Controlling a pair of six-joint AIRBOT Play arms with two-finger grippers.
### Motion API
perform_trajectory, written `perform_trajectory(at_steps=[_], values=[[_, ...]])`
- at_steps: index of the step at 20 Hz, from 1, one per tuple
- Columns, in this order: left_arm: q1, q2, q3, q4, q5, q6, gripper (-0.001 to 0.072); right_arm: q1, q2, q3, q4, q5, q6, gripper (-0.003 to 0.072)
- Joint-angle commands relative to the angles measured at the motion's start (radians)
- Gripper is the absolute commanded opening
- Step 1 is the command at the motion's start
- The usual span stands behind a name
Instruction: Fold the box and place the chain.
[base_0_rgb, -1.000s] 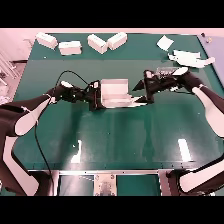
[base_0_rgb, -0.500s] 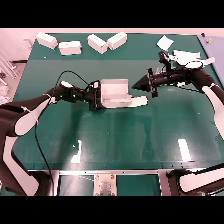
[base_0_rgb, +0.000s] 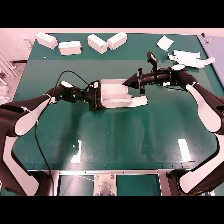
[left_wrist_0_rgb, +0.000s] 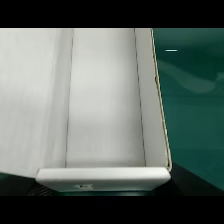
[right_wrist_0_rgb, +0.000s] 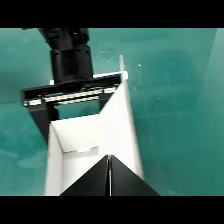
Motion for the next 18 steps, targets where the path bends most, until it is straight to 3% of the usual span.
perform_trajectory(at_steps=[1, 7, 12, 16, 18], values=[[0.000, -0.001, 0.000, -0.002, -0.001, 0.000, 0.0580, 0.011, -0.068, 0.066, -0.013, -0.067, 0.011, 0.0009], [0.000, 0.000, 0.000, -0.002, 0.000, 0.000, 0.0580, 0.019, -0.125, 0.076, -0.188, -0.186, 0.029, 0.0010], [0.000, -0.001, 0.000, -0.003, -0.001, 0.000, 0.0580, 0.049, -0.152, 0.072, -0.274, -0.170, 0.050, 0.0011], [0.000, 0.000, 0.000, -0.003, 0.000, 0.000, 0.0580, 0.053, -0.149, 0.117, -0.222, -0.155, 0.057, 0.0011], [0.000, 0.000, 0.000, -0.003, 0.000, 0.000, 0.0580, 0.046, -0.129, 0.160, -0.216, -0.089, 0.099, 0.0011]])
